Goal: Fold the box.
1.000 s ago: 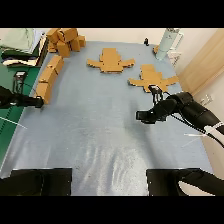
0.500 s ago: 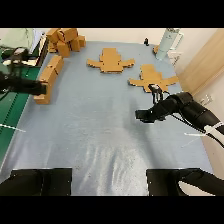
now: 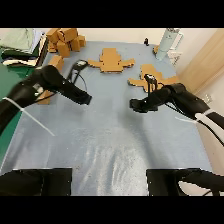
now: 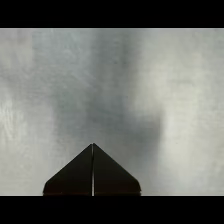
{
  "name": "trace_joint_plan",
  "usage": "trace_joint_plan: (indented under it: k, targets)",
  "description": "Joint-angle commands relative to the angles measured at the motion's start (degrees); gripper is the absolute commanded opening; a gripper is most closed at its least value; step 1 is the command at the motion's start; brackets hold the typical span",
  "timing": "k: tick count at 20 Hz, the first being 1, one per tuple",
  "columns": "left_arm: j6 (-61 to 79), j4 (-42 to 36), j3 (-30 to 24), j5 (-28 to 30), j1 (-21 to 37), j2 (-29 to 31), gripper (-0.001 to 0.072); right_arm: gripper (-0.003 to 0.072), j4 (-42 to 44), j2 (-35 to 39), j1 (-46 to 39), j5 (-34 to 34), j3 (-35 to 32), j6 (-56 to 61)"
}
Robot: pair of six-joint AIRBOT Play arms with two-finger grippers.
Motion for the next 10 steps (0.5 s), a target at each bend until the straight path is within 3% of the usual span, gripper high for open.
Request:
trace_joint_plan:
  k: [1,10]
  targets:
    - [-3.5,-0.44,0.28,-1.9,-5.31,-4.24,0.0014,0.0003,0.42,-6.03,-0.02,-4.37,5.44,-0.79]
    - [-3.48,-1.05,0.28,-1.97,-6.91,-4.31,0.0014,0.0003,-0.72,-7.87,-0.11,-4.52,5.73,-0.74]
